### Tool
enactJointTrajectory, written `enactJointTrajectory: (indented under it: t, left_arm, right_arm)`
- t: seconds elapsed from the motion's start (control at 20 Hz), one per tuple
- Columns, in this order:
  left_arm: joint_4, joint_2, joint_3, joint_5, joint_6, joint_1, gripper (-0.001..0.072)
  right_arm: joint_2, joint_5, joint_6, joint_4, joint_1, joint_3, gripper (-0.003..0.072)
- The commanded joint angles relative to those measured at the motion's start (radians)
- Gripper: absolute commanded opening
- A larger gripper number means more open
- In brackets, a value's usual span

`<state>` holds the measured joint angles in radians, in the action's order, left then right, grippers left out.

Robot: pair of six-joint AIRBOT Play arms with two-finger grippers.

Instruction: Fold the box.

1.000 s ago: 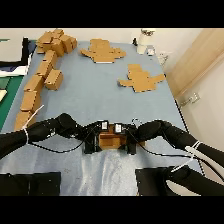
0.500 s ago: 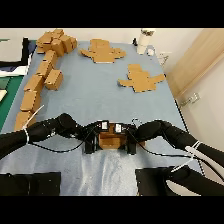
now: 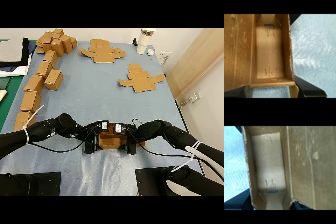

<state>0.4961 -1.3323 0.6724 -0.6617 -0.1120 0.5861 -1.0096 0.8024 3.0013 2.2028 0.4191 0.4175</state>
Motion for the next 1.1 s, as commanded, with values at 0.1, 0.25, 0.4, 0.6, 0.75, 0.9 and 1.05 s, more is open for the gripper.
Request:
enactJointTrajectory:
  t: [0.1,0.25,0.4,0.6,0.75,0.9,1.05]
  left_arm:
    - [0.000,0.000,0.000,-0.003,0.000,0.000,0.0469]
    - [0.000,0.000,0.000,-0.003,0.000,0.000,0.0469]
    - [0.000,0.000,0.000,-0.003,0.000,0.000,0.0470]
    - [0.000,0.000,0.000,-0.003,0.000,0.000,0.0469]
    - [0.000,0.000,0.000,-0.003,0.000,0.000,0.0469]
    - [0.000,0.000,0.000,-0.003,0.000,0.000,0.0469]
    - [0.000,0.000,0.000,-0.003,0.000,0.000,0.0469]
  right_arm:
    - [0.000,0.000,0.000,0.000,0.001,0.000,0.0503]
    - [0.000,0.000,0.000,0.000,0.001,0.000,0.0503]
    - [0.000,0.020,0.000,0.010,0.001,0.000,0.0504]
    - [0.002,0.093,-0.009,0.015,0.001,0.035,0.0720]
    - [0.007,0.168,-0.029,-0.047,0.000,0.087,0.0720]
    - [0.010,0.169,-0.159,-0.182,-0.002,0.129,0.0720]
    - [0.011,0.184,-0.299,-0.323,-0.002,0.159,0.0718]
